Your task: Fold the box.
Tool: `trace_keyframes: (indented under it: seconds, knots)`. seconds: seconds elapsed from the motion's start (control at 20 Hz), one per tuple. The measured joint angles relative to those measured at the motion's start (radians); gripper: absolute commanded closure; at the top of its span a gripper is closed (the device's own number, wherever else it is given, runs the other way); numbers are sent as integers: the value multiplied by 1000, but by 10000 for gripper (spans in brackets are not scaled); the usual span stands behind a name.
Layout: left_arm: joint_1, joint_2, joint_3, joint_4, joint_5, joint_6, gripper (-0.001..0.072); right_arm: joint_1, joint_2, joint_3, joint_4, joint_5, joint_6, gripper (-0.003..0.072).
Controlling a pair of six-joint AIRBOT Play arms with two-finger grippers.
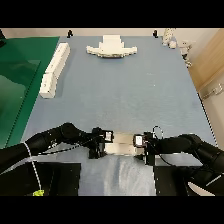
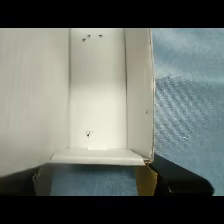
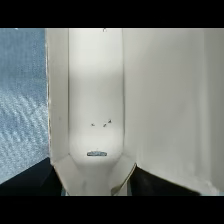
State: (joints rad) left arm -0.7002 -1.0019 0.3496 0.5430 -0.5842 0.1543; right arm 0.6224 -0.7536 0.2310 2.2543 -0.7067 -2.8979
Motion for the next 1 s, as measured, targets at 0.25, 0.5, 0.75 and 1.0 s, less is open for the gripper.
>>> trace_keyframes:
  seconds: [0.25, 0.5, 0.75, 1.0]
  knots:
    - [19, 34, -29, -18, -6, 7, 18, 0, 0, 0, 0, -1, -1, 149]
    - [3, 40, -38, -100, -9, 78, 18, 0, 0, 0, 0, -1, -2, 149]
    - [-5, 40, -51, -142, -10, 113, 18, 0, 0, 0, -2, -3, -2, 148]
    - [-10, 40, -63, -151, -17, 116, 18, 0, 0, 0, -1, -2, -2, 149]
